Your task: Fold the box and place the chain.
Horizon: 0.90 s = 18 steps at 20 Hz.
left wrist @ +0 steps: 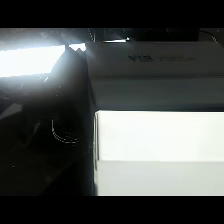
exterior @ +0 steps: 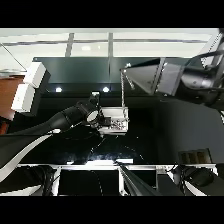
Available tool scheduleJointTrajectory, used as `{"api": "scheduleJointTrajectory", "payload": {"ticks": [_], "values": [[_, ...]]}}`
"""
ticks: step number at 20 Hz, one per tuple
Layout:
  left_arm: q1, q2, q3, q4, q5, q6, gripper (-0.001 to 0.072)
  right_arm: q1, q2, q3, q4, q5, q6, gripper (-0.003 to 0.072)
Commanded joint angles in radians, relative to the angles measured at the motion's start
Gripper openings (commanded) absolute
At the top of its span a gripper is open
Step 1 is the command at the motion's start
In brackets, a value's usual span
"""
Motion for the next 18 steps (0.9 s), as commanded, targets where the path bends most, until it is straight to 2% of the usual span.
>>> {"api": "scheduleJointTrajectory", "payload": {"ticks": [1,3,7,9,11,14,18], "values": [[0.0,0.0,0.001,0.0,0.0,0.0,0.0029,0.006,-0.004,0.033,-0.012,-0.003,-0.003,0.0027],[0.0,0.0,0.001,0.0,0.0,0.0,0.0029,0.006,-0.021,0.032,-0.117,0.034,0.067,0.0027],[0.0,0.0,0.001,0.001,0.0,0.0,0.0029,0.052,-0.094,0.02,-0.237,0.105,0.103,0.0027],[0.0,0.0,0.001,0.0,0.0,0.0,0.0029,0.074,-0.13,0.003,-0.39,0.143,0.177,0.0027],[0.0,0.0,0.001,0.0,0.0,0.0,0.0029,0.074,-0.146,-0.037,-0.48,0.182,0.209,0.0027],[0.0,0.0,0.001,0.0,0.0,0.0,0.0029,0.08,-0.212,-0.089,-0.476,0.255,0.208,0.0027],[0.0,0.0,0.001,0.0,-0.001,0.0,0.0029,0.129,-0.303,-0.115,-0.469,0.214,0.207,0.0028]]}}
